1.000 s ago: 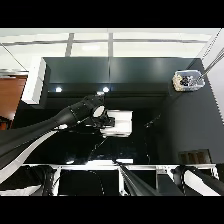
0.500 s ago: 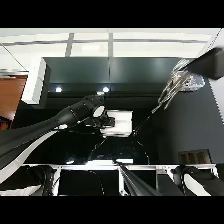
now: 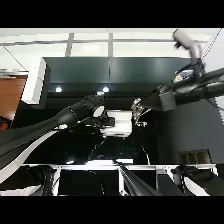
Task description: Fold the box and place the chain.
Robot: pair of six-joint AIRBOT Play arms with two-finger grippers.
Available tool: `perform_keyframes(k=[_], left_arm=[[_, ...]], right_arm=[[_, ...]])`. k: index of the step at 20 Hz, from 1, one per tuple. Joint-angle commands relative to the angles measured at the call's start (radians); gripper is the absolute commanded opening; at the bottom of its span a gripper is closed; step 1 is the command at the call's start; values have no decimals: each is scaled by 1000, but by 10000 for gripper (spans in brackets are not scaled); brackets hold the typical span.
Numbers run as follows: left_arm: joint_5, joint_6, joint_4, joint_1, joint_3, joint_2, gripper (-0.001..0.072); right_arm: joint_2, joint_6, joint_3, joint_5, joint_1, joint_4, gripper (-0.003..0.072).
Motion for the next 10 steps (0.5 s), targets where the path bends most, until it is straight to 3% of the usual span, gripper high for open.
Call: perform_keyframes(k=[1,10], left_arm=[[0,0,0,1,0,0,29],[0,0,0,1,0,0,30]], right_arm=[[-6,-47,-113,-105,56,66,6],[-72,-38,-334,-423,145,58,10]])
